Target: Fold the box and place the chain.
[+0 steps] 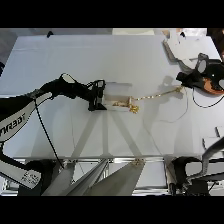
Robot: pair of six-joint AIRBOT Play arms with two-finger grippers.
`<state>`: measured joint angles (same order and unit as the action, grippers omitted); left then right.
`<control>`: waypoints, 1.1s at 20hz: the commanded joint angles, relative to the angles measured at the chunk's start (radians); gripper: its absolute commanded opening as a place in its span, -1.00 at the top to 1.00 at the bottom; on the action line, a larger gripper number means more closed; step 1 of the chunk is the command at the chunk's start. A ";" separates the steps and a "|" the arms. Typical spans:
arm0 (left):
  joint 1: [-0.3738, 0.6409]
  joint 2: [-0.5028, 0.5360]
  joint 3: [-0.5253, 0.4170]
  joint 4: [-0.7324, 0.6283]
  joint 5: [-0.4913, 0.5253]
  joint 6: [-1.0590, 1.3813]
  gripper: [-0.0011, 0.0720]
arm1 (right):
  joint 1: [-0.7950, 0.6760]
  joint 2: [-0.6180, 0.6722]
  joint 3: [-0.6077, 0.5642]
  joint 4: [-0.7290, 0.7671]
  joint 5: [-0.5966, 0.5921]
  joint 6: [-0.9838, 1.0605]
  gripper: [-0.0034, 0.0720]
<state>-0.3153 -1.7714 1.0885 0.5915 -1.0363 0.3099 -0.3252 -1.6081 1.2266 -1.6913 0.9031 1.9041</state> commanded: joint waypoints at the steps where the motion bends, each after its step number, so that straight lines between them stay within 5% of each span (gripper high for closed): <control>1: 0.000 0.000 0.000 0.000 0.000 0.000 -0.16 | 0.043 0.085 0.001 0.001 0.056 -0.163 0.89; 14: 0.000 0.000 0.000 0.000 0.000 0.000 -0.16 | 0.338 0.449 0.001 0.014 0.201 -0.239 0.89; 22: 0.000 0.000 0.000 0.000 0.000 0.000 -0.16 | 0.651 0.466 0.001 0.071 0.239 -0.238 0.88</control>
<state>-0.3153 -1.7714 1.0885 0.5915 -1.0363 0.3099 0.2180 -1.1484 1.2266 -1.6527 1.1397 1.6669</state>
